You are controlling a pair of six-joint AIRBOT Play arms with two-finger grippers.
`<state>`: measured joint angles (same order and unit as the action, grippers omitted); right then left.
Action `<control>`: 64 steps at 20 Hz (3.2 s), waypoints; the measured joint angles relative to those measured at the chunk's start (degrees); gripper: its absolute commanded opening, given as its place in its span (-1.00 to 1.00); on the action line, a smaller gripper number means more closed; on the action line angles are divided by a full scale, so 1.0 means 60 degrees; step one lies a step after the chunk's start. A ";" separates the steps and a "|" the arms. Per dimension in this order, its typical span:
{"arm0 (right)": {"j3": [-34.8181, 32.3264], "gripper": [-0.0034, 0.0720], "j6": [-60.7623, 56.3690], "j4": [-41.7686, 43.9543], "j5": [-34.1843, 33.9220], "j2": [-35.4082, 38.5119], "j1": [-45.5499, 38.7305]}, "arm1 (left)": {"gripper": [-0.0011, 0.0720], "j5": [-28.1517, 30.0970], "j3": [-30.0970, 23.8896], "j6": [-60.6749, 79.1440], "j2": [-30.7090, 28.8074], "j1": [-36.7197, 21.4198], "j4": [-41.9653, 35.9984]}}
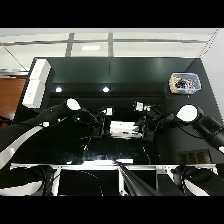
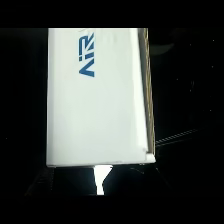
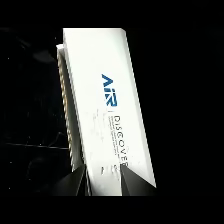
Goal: Fold the box and place the chain.
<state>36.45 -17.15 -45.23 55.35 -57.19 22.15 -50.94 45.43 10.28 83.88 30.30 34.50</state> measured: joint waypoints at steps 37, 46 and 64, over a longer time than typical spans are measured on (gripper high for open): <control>-0.0080 -0.19 -0.0255 -0.0608 0.0331 0.0000 0.0011 | 0.14 -0.0015 0.0000 -0.0015 0.0000 0.0011 -0.0004; -0.0142 -0.19 -0.0441 -0.0747 0.0244 -0.0004 0.0011 | 0.14 -0.0015 0.0000 -0.0004 0.0000 0.0011 -0.0004; 0.0415 -0.89 -0.6736 0.1016 0.1271 0.0102 -0.0594 | 0.14 -0.0011 0.0000 0.0000 0.0004 0.0011 -0.0004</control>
<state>38.94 -57.56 -39.13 62.98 -56.58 18.59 -51.00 45.43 10.28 83.90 30.37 34.48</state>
